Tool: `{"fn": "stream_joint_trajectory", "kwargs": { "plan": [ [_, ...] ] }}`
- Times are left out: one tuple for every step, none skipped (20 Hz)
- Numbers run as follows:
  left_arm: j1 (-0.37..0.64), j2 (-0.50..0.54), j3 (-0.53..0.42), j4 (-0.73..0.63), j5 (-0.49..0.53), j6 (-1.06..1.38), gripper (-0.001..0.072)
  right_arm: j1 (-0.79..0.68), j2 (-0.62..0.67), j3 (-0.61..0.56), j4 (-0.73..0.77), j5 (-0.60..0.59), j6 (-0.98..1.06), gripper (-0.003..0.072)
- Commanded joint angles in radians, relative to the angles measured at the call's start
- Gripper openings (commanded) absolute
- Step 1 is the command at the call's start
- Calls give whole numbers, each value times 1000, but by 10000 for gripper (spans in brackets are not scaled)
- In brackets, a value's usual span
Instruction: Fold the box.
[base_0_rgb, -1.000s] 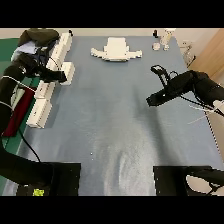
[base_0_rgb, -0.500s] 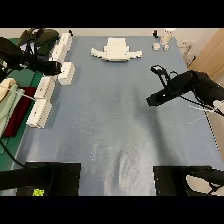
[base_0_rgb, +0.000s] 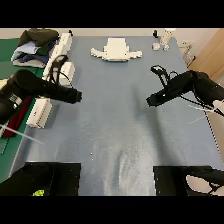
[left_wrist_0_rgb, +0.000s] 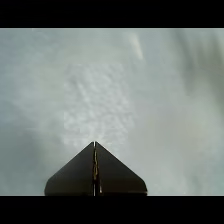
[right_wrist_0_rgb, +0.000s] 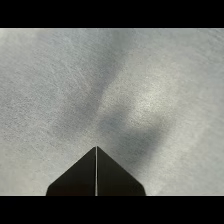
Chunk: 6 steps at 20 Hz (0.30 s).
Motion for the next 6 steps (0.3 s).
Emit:
{"fn": "stream_joint_trajectory", "kwargs": {
  "plan": [
    [-124,33,-136,3,127,-43,12,0,0,1,0,0,0,6],
    [-134,30,-143,2,128,-43,12,0,0,1,0,0,0,6],
    [-140,29,-143,-3,119,-43,12,0,0,1,0,0,0,6],
    [-144,30,-143,-5,118,-43,12,0,0,1,0,0,0,6],
    [-144,30,-143,-8,118,-43,12,0,0,1,0,0,0,6],
    [-143,30,-143,-8,118,-43,12,0,0,1,0,0,0,6]
  ]
}}
